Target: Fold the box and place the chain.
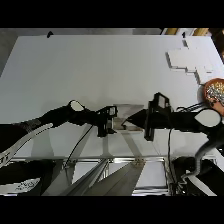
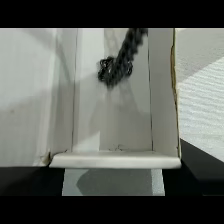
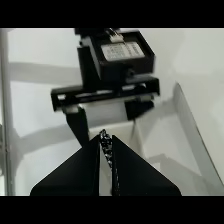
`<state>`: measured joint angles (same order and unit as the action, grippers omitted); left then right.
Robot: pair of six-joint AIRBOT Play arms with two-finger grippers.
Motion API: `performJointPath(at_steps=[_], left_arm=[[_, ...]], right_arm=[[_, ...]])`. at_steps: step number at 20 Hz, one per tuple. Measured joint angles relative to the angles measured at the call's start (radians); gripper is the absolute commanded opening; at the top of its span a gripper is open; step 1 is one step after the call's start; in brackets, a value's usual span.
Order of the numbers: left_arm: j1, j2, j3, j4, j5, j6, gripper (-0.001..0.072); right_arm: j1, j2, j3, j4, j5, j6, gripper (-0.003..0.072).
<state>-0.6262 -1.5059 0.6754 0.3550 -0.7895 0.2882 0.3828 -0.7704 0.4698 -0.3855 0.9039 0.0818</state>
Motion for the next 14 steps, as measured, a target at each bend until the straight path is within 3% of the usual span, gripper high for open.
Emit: performJointPath(at_steps=[6, 8, 11, 14], left_arm=[[0.0, 0.0, 0.0, 0.0, 0.0, 0.0, 0.0205], [0.0, 0.0, 0.0, 0.0, 0.0, 0.0, 0.0205], [0.0, 0.0, 0.0, 0.0, 0.0, 0.0, 0.0205], [0.0, 0.0, 0.0, 0.0, 0.0, 0.0, 0.0205]], right_arm=[[0.135, -0.127, 0.003, -0.018, -0.181, 0.042, 0.0205], [0.147, -0.143, 0.026, -0.098, -0.183, 0.098, 0.0204], [0.126, -0.154, 0.115, -0.309, -0.094, 0.233, 0.0198], [0.023, -0.156, 0.222, -0.51, 0.076, 0.333, 0.0192]])
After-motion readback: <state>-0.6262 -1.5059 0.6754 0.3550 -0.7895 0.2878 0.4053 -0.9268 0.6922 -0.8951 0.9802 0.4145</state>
